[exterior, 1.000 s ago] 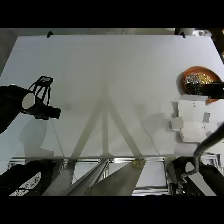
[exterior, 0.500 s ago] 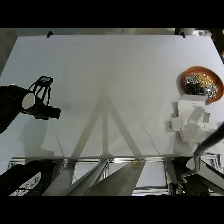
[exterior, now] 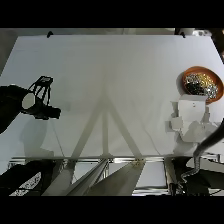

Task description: Fold the box and place the chain.

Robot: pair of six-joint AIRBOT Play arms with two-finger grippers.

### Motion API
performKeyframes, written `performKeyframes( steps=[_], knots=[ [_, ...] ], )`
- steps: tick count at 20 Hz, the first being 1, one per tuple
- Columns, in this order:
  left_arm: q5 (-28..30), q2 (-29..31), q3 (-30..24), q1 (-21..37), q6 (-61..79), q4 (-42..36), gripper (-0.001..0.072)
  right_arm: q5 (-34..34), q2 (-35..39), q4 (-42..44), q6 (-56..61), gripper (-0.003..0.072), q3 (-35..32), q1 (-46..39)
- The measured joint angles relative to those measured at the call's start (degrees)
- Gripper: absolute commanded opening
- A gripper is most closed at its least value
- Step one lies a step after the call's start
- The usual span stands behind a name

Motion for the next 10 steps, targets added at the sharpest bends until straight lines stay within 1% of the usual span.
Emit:
performKeyframes(
  steps=[2, 3, 4, 7, 8, 9, 10],
  knots=[
    [0.0, 0.0, 0.02, 0.0, 0.0, 0.0, 0.001, -0.76, -2.23, 0.15, -0.7, 0.0633, 0.0, -0.02],
    [0.0, 0.0, 0.02, 0.0, 0.0, 0.0, 0.001, -0.98, -3.28, 0.57, -0.9, 0.0604, 0.0, -0.02],
    [0.0, 0.0, 0.02, 0.0, 0.0, 0.0, 0.001, -1.18, -4.13, 1.2, -1.07, 0.0523, 0.0, -0.02],
    [0.0, 0.0, 0.02, 0.0, 0.0, 0.0, 0.001, -0.5, -5.42, 3.63, -1.92, 0.0423, 0.0, -0.02],
    [0.0, 0.0, 0.02, 0.0, 0.0, 0.0, 0.001, -0.15, -5.49, 4.26, -2.21, 0.0419, 0.0, -0.02],
    [0.02, 0.0, 0.02, 0.0, 0.0, 0.0, 0.001, 0.24, -5.4, 4.83, -2.49, 0.0379, 0.0, -0.02],
    [0.02, 0.0, 0.0, 0.0, 0.0, 0.0, 0.001, 0.63, -5.11, 5.11, -2.58, 0.0304, 0.0, -0.02]
  ],
)
